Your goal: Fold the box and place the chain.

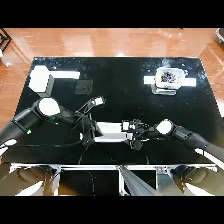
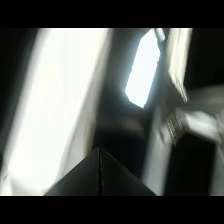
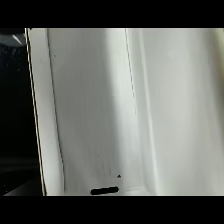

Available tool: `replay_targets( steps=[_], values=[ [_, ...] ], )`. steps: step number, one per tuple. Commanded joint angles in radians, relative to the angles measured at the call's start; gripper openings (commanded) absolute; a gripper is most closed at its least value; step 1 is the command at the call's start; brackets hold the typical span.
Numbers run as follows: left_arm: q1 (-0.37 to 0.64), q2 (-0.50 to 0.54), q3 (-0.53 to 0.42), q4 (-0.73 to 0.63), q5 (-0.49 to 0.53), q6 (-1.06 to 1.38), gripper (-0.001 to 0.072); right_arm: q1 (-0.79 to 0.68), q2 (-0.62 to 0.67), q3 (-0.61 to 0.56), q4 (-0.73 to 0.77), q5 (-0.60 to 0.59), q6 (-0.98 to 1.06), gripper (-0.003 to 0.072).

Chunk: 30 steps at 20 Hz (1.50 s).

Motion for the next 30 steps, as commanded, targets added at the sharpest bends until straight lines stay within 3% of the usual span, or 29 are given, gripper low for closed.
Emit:
replay_targets(
  steps=[1,4,6,11,17,30],
  values=[
    [-0.049,0.002,-0.024,-0.087,0.337,0.017,0.0022,0.000,-0.001,0.000,0.000,0.000,0.000,0.0296],
    [-0.053,-0.005,-0.031,-0.087,0.497,0.017,0.0022,0.000,-0.001,0.000,0.000,0.000,0.000,0.0295],
    [-0.053,-0.032,-0.030,-0.087,0.528,0.017,0.0022,0.000,-0.001,0.000,0.000,0.000,0.000,0.0295],
    [-0.054,-0.091,-0.030,-0.081,0.440,0.016,0.0022,0.000,-0.001,0.000,0.000,0.000,0.000,0.0296],
    [-0.054,-0.093,-0.031,0.008,0.433,-0.039,0.0022,0.000,-0.001,0.000,0.000,-0.001,0.000,0.0296],
    [-0.052,-0.127,-0.029,0.038,0.374,-0.039,0.0022,0.000,-0.001,0.000,0.000,-0.005,0.004,0.0296]
  ],
)
